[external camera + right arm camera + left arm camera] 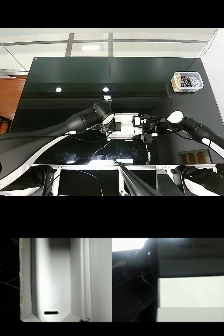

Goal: Fold the box and place the chain.

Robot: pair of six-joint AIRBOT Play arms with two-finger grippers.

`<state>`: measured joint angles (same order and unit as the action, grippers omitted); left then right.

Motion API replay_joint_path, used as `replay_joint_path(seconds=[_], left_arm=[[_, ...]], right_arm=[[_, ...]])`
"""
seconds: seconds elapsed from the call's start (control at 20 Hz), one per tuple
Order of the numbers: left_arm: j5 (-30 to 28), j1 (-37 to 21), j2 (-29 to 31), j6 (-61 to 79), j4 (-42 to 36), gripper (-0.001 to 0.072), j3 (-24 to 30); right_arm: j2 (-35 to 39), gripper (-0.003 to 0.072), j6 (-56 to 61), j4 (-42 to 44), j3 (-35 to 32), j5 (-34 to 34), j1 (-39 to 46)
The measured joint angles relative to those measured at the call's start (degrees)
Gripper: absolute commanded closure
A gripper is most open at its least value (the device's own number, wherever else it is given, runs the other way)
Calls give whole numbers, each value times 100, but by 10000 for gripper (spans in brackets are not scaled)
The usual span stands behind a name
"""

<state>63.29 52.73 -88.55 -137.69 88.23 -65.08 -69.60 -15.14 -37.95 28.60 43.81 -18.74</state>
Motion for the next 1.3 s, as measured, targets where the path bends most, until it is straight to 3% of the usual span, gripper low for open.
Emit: replay_joint_path(seconds=[0.3,0.35,0.4,1.05,1.1,1.15,1.25,1.3], left_arm=[[-74,-2,-4,28,2,683,0],[-85,-7,-4,31,2,683,0],[-114,-7,-4,39,2,683,0],[-114,-44,-7,35,-46,682,0],[-111,-50,-7,35,-46,682,0],[-109,-59,-7,35,-46,681,0],[-109,-70,-7,35,-46,682,0],[-109,-72,-7,35,-46,681,0]], right_arm=[[0,256,7,-2,0,2,0],[2,101,42,-13,0,0,0],[4,71,105,-31,0,2,0],[809,76,1405,-1054,0,398,13],[824,81,1440,-1086,0,389,11],[833,224,1462,-1113,0,378,7],[848,263,1502,-1084,0,369,7],[850,354,1504,-1027,0,365,7]])
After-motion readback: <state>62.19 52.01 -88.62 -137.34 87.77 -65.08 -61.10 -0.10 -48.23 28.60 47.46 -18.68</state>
